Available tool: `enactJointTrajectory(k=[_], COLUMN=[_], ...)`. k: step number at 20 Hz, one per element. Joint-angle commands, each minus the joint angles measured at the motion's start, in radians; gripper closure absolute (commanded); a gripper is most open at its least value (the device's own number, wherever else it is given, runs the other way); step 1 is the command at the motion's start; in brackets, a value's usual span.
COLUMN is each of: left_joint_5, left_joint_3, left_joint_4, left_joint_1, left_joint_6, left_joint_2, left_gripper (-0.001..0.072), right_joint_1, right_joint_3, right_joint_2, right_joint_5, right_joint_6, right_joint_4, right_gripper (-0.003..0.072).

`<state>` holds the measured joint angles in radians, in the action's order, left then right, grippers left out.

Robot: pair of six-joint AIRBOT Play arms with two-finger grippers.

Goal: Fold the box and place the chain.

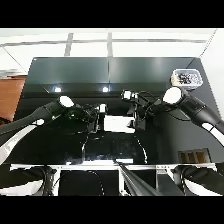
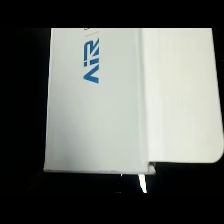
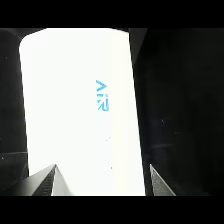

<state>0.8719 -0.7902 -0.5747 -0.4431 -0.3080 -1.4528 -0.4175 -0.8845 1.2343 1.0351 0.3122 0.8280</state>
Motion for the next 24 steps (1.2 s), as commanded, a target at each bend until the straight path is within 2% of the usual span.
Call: enactJointTrajectory(k=[1, 2, 4, 5, 14, 16, 24], left_joint_5=[0.0, 0.0, 0.0, 0.0, 0.0, 0.0, 0.0], left_joint_3=[0.0, 0.0, 0.0, 0.0, 0.0, 0.0, 0.0], left_joint_4=[0.0, 0.0, 0.0, 0.0, -0.001, -0.001, 0.0], left_joint_1=[-0.001, -0.001, -0.001, -0.001, -0.001, -0.001, -0.001], left_joint_6=[0.0, 0.0, 0.0, 0.0, 0.0, 0.0, 0.0], left_joint_2=[-0.001, -0.001, -0.001, -0.001, -0.001, -0.001, -0.001], left_gripper=[0.0376, 0.0376, 0.0376, 0.0376, 0.0376, 0.0376, 0.0376], right_joint_1=[-0.002, -0.002, -0.002, -0.002, -0.002, -0.002, -0.004], right_joint_3=[0.002, 0.002, 0.002, 0.002, 0.002, 0.002, 0.002], right_joint_2=[0.012, 0.012, 0.012, 0.011, 0.009, 0.009, 0.01], right_joint_5=[-0.002, -0.003, 0.008, 0.015, 0.018, 0.018, 0.018], right_joint_6=[-0.014, -0.014, -0.013, -0.013, 0.011, 0.013, 0.013], right_joint_4=[-0.006, -0.005, -0.005, -0.005, -0.006, -0.006, -0.005], right_gripper=[-0.0031, 0.006, 0.0346, 0.0434, 0.0445, 0.0546, 0.0541])
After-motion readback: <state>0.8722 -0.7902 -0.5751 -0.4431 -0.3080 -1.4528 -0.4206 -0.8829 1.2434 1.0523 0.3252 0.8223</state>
